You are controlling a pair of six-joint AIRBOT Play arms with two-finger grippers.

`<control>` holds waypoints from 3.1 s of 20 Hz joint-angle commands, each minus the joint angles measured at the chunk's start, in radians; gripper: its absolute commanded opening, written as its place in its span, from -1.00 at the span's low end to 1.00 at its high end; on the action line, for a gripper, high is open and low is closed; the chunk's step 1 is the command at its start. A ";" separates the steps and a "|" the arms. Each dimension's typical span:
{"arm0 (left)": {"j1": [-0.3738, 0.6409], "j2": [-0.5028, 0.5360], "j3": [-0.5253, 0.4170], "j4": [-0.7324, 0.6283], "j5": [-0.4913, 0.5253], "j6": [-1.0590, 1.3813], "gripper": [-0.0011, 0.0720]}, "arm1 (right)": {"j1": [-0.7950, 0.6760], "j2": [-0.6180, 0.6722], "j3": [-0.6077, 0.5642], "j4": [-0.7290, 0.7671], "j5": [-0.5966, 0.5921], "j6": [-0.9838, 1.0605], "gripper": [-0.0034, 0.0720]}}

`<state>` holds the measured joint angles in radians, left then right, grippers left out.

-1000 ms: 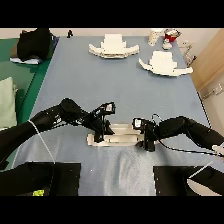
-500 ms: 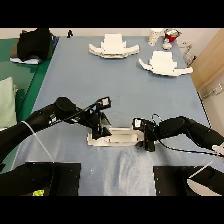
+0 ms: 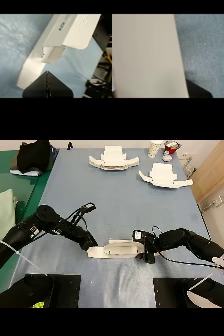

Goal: Fold the box.

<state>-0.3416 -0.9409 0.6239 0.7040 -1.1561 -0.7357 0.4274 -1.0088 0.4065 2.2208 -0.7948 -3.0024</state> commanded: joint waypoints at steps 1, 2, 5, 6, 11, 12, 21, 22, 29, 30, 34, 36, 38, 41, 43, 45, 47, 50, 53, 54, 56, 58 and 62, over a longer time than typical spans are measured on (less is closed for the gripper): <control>-0.104 0.011 -0.016 -0.076 -0.028 -0.219 -0.93 | 0.000 0.000 -0.001 0.000 0.000 0.000 0.32; -0.164 0.010 -0.016 -0.119 0.025 -0.241 -0.93 | 0.000 0.000 -0.001 0.000 0.000 0.000 0.32; -0.285 -0.024 0.014 -0.176 0.191 -0.281 -0.94 | 0.000 0.000 -0.001 0.000 0.001 0.001 0.32; -0.287 -0.051 0.037 -0.177 0.208 -0.309 -0.94 | 0.000 0.000 -0.001 0.000 0.000 0.001 0.32; -0.207 -0.242 0.207 -0.178 0.203 -0.312 -0.94 | 0.000 0.000 -0.001 0.000 0.000 0.001 0.32; -0.180 -0.289 0.238 -0.180 0.196 -0.311 -0.94 | 0.000 0.000 -0.001 0.000 0.000 0.001 0.32; -0.119 -0.605 0.313 -0.186 0.030 -0.283 -0.94 | 0.000 0.000 -0.001 0.000 0.000 0.000 0.32; -0.119 -0.613 0.314 -0.188 0.028 -0.261 -0.94 | 0.000 0.000 -0.001 0.000 0.000 0.000 0.32; -0.111 -0.543 0.357 -0.179 0.029 -0.133 -0.94 | 0.000 0.000 -0.001 0.000 0.000 0.001 0.32; -0.106 -0.503 0.358 -0.163 0.034 -0.114 -0.94 | 0.000 0.000 -0.001 0.000 0.000 0.000 0.32; -0.130 -0.290 0.337 0.054 0.062 -0.117 -0.95 | 0.000 0.000 -0.001 0.000 0.000 0.000 0.32; -0.177 -0.174 0.281 0.153 0.108 -0.116 -0.95 | 0.000 0.000 -0.001 0.000 0.000 0.001 0.32; -0.239 -0.060 0.184 0.235 0.192 -0.108 -0.95 | 0.000 0.000 -0.001 0.000 0.000 0.001 0.32; -0.315 0.071 0.048 0.295 0.294 -0.026 -0.94 | 0.000 0.000 -0.001 0.000 0.000 0.000 0.32; -0.333 0.118 -0.006 0.310 0.283 0.081 -0.94 | 0.000 0.000 -0.001 0.000 0.000 0.001 0.32; -0.278 0.139 -0.063 0.233 0.281 0.224 -0.80 | 0.000 0.000 -0.001 0.000 0.000 0.000 0.32; -0.216 0.127 -0.111 0.130 0.290 0.414 0.96 | 0.000 0.000 -0.001 0.000 0.000 0.001 0.32; -0.206 0.101 -0.150 0.045 0.341 0.619 0.96 | 0.000 0.000 -0.001 0.000 0.000 0.000 0.32; -0.206 0.045 -0.163 0.027 0.389 0.703 0.96 | 0.000 0.000 -0.001 -0.002 0.001 0.001 0.32; -0.207 0.023 -0.163 0.017 0.398 0.719 0.96 | 0.000 0.000 -0.001 -0.002 0.000 0.000 0.32; -0.208 -0.021 -0.163 -0.037 0.415 0.795 0.96 | 0.000 0.000 -0.001 -0.002 0.000 0.001 0.32; -0.213 -0.055 -0.163 -0.095 0.442 0.836 0.94 | 0.000 0.000 -0.001 -0.002 0.000 0.000 0.32; -0.258 -0.084 -0.161 -0.137 0.468 0.852 0.14 | 0.000 0.000 -0.001 -0.002 0.000 0.000 0.32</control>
<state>-0.5770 -0.9985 0.4633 0.6205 -0.7136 0.0723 0.4274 -1.0088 0.4065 2.2185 -0.7944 -3.0016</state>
